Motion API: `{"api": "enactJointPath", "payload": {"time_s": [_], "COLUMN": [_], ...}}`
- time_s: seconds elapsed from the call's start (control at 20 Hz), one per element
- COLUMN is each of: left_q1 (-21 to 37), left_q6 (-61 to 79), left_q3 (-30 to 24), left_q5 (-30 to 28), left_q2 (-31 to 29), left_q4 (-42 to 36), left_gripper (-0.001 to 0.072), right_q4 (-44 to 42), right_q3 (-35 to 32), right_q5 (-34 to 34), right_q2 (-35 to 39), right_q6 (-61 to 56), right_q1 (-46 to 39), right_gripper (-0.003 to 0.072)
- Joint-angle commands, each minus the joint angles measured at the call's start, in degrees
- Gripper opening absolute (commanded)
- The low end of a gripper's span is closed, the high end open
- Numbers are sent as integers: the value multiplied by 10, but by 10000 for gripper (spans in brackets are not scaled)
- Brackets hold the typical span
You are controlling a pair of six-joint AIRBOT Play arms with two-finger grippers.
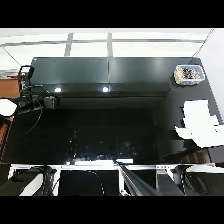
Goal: Fold the box and place the chain.
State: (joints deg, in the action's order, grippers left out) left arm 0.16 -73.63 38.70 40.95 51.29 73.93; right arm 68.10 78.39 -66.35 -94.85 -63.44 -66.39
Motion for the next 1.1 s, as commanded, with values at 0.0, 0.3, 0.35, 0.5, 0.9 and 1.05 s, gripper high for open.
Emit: {"api": "enactJointPath", "payload": {"time_s": [0.0, 0.3, 0.35, 0.5, 0.9, 1.05], "left_q1": [0, 0, 0, 0, 0, 0], "left_q6": [-3, -3, -3, -3, 0, 0], "left_q3": [1, 1, 1, 1, 1, 1], "left_q5": [0, 0, 0, 0, -6, -18], "left_q2": [0, 0, 0, 0, 0, 0], "left_q4": [-24, -33, -33, -33, -10, -9], "left_gripper": [708, 708, 708, 708, 708, 708], "right_q4": [-122, -100, -87, -52, -23, -95], "right_q3": [52, 61, 61, 61, 14, -33], "right_q5": [-120, -193, -200, -202, -212, -209], "right_q2": [-78, -89, -88, -71, -4, 40], "right_q6": [101, 157, 156, 142, 157, 157], "right_q1": [-29, -24, -24, -20, 42, 68], "right_gripper": [720, 524, 492, 487, 9, 9]}}
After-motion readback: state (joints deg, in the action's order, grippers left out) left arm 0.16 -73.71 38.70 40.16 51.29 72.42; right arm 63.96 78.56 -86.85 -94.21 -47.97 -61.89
